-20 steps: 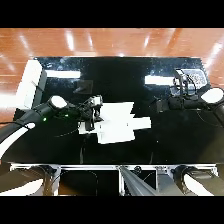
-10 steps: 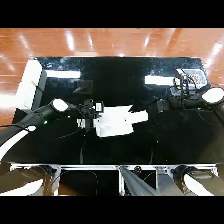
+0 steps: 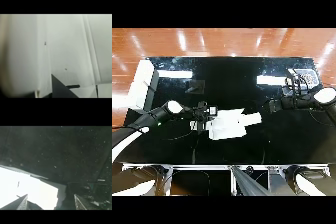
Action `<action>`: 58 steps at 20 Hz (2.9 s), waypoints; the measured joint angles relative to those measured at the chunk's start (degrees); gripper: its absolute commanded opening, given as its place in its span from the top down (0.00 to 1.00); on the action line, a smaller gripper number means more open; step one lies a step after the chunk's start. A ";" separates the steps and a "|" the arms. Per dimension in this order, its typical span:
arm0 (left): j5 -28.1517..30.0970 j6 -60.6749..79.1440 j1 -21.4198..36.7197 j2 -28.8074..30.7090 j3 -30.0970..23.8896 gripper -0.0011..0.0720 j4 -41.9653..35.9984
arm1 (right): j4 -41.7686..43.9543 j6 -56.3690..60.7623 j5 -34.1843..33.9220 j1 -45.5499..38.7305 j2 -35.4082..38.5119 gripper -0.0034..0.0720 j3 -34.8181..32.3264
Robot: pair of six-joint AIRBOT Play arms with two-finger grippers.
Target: Fold the box and place the chain.
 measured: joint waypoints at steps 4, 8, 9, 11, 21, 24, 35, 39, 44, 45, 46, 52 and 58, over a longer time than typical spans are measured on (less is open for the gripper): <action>2.67 -0.46 0.00 -0.02 0.00 0.95 -1.18 | -0.42 -0.11 0.24 0.00 0.00 0.01 0.00; 3.06 -0.48 -0.13 -0.44 0.07 0.95 -3.37 | -0.83 -0.24 0.13 0.00 0.00 0.01 0.00; 2.84 -0.66 -0.13 -0.81 0.09 0.95 -2.71 | -0.87 -0.24 -0.15 0.00 0.00 0.01 0.00; 2.27 -1.36 -0.13 -1.75 0.13 0.95 -1.53 | -0.85 -0.24 -0.66 0.00 0.00 0.01 0.00; -1.09 0.68 -0.15 -3.43 1.03 0.95 1.01 | -0.59 -1.29 -0.57 0.00 0.00 0.01 0.00; -4.79 5.75 0.02 -3.48 2.03 0.96 1.51 | -1.81 -3.04 1.11 -0.04 0.02 0.01 0.11; -8.98 2.32 1.14 -3.23 2.29 0.96 2.69 | -1.79 -10.93 5.46 1.29 0.13 0.01 0.13; -8.31 -1.62 1.16 -3.23 1.20 0.96 3.93 | -1.20 -21.59 8.07 7.23 0.11 0.01 -1.03; -6.71 -5.20 1.16 -3.17 -0.07 0.96 4.74 | -3.39 -34.23 5.29 17.64 -0.13 0.01 -2.91; -6.45 -5.70 1.14 -3.17 -0.17 0.96 4.90 | -4.37 -35.95 3.41 19.08 -0.17 0.01 -3.30; -6.12 -6.27 1.11 -3.15 -0.24 0.96 4.94 | -5.16 -38.03 1.79 20.28 -0.17 0.01 -3.58; -4.57 -8.17 1.11 -3.17 -0.42 0.96 5.44 | -3.17 -53.20 -10.08 22.86 -0.17 0.01 -4.28; -3.89 -8.55 1.11 -3.17 -0.42 0.96 5.81 | 3.23 -58.62 -12.20 21.29 3.72 0.01 -4.35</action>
